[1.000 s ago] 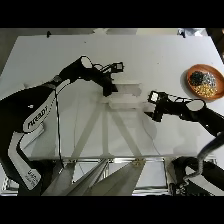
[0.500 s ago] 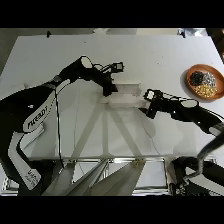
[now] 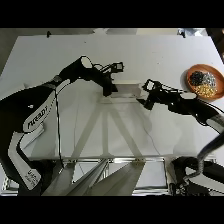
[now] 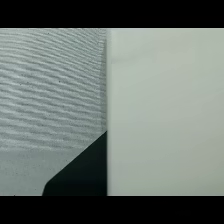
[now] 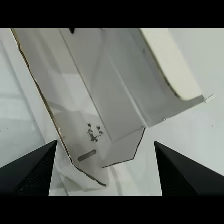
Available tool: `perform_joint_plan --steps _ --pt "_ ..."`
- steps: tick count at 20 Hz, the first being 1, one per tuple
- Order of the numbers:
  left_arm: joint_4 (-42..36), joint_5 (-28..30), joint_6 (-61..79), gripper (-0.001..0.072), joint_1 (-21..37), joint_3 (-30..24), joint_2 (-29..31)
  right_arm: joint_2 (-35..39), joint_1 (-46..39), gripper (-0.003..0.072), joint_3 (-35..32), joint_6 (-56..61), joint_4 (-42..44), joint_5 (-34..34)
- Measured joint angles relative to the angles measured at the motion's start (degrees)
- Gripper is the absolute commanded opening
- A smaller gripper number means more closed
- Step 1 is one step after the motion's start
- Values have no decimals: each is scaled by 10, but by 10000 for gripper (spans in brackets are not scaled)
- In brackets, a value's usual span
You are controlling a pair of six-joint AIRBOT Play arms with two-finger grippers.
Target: Fold the box and place the chain.
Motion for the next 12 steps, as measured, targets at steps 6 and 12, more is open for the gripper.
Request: perform_joint_plan --steps 6,12 --pt "0 0 0 11 0 0 0 -25 -15 686 33 5 -20 29" --pt "0 0 0 11 0 0 0 -75 -27 686 81 42 -66 82"
